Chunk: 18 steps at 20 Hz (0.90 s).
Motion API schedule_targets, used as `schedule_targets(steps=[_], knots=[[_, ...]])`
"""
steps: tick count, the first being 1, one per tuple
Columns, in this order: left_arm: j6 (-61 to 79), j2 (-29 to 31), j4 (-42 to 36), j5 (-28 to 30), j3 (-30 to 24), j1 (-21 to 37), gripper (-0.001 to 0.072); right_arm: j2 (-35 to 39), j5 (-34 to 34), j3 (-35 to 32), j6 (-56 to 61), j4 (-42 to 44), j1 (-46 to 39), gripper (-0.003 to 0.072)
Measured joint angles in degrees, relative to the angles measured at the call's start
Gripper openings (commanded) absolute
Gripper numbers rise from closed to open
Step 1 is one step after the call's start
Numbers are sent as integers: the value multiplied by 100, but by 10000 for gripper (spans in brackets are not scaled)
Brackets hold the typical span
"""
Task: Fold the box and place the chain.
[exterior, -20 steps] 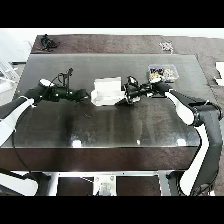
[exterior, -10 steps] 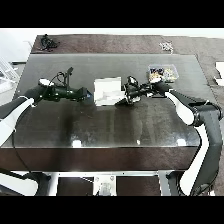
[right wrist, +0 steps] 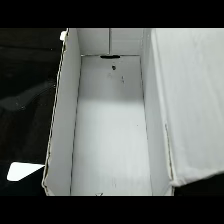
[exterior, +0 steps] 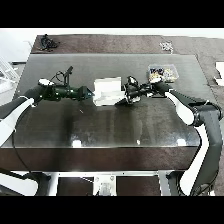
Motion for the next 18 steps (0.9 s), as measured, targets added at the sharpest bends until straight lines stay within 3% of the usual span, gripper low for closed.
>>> schedule_targets(steps=[7, 18], knots=[[-789, 0, 98, -17, 81, -103, 307, 0, 0, 0, 0, 2, 0, 589], [-2573, 0, 1615, -153, 831, -496, 306, 2, 2, 0, 0, 2, 0, 589]])
